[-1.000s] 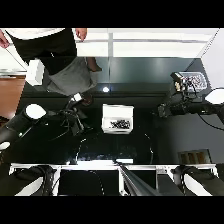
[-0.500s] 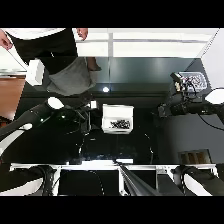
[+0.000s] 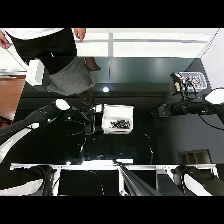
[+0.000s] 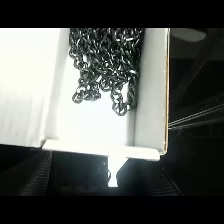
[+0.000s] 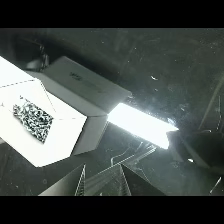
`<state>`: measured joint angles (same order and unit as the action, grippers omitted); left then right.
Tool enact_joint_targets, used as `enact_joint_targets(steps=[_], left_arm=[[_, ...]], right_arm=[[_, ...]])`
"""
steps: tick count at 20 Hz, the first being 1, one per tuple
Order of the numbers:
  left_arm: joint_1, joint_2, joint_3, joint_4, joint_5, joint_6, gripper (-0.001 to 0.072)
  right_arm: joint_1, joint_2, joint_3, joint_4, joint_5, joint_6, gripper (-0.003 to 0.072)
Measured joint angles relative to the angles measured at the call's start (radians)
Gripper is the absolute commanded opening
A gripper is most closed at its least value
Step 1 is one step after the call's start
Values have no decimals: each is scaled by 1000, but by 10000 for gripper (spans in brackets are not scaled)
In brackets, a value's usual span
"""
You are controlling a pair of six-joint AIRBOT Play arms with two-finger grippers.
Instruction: Fold the box and place the chain.
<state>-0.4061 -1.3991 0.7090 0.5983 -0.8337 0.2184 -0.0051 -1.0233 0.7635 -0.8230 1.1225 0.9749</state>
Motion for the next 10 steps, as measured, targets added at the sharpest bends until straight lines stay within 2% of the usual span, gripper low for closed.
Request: enact_joint_targets(steps=[6,7,8,9,10], left_arm=[[-10,-3,0,-39,11,11,698],[-16,-3,0,-43,11,18,678],[-21,-3,0,-47,11,24,643],[-26,-3,0,-49,11,30,525],[-28,-4,0,-50,12,37,461]], right_arm=[[0,0,0,0,0,0,264],[0,0,0,0,0,0,265],[0,0,0,0,0,0,264],[0,0,0,0,-1,0,265],[0,0,0,0,-2,0,265]])
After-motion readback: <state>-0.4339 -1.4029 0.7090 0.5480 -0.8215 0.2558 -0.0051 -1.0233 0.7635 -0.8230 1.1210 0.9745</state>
